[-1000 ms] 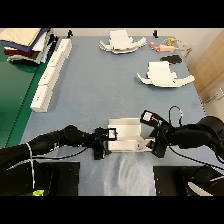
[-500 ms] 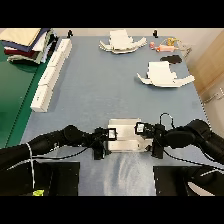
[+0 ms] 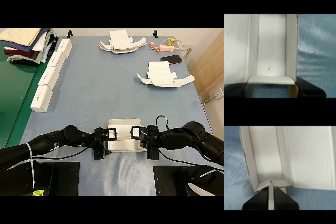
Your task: Fold the box.
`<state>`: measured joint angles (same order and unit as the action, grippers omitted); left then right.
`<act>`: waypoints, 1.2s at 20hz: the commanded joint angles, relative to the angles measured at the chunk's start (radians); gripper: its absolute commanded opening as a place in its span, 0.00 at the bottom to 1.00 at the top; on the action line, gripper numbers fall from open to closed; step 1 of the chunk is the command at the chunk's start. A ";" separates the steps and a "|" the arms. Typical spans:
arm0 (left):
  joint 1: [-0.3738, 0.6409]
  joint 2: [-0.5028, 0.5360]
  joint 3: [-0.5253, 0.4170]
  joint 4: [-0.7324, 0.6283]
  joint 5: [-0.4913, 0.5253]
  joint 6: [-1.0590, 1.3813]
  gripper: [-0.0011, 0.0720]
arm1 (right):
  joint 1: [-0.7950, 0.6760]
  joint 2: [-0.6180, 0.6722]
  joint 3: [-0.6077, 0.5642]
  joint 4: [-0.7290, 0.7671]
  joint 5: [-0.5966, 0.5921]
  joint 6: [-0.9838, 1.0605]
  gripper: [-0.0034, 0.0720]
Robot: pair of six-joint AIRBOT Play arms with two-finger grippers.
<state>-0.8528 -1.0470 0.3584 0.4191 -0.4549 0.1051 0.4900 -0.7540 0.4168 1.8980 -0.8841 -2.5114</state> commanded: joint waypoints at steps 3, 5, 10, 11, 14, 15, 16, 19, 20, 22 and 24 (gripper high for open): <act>-0.001 0.001 0.000 0.000 0.000 0.000 0.57 | 0.010 -0.002 0.000 0.066 0.042 -0.004 0.18; -0.001 0.001 0.000 0.000 0.000 0.000 0.57 | 0.010 -0.010 -0.001 0.080 0.041 -0.003 0.20; -0.001 0.001 0.000 0.000 0.000 0.000 0.57 | 0.010 -0.079 0.000 0.095 0.050 -0.003 0.87; -0.001 0.001 0.000 0.000 0.000 0.000 0.57 | 0.010 -0.084 0.000 0.095 0.051 -0.003 0.87; -0.001 0.001 0.000 0.000 0.000 0.000 0.57 | 0.009 -0.084 0.000 0.066 0.048 -0.002 0.87; -0.001 0.001 0.000 0.000 0.000 0.000 0.57 | 0.009 -0.084 0.000 0.060 0.044 -0.001 0.87; -0.001 0.001 0.000 0.000 0.000 0.000 0.57 | 0.009 -0.084 0.002 0.057 0.038 0.006 0.87; -0.001 0.001 0.000 0.000 0.000 0.000 0.57 | 0.009 -0.072 0.017 0.018 0.021 0.107 0.78; -0.001 0.001 0.000 0.000 0.000 0.000 0.57 | 0.009 -0.064 0.030 -0.014 -0.001 0.166 0.54; -0.001 0.001 0.000 0.000 0.000 0.000 0.57 | 0.009 -0.048 0.074 -0.119 -0.090 0.326 0.09; -0.001 0.001 0.000 0.000 0.000 0.000 0.57 | 0.009 -0.040 0.115 -0.229 -0.198 0.454 0.05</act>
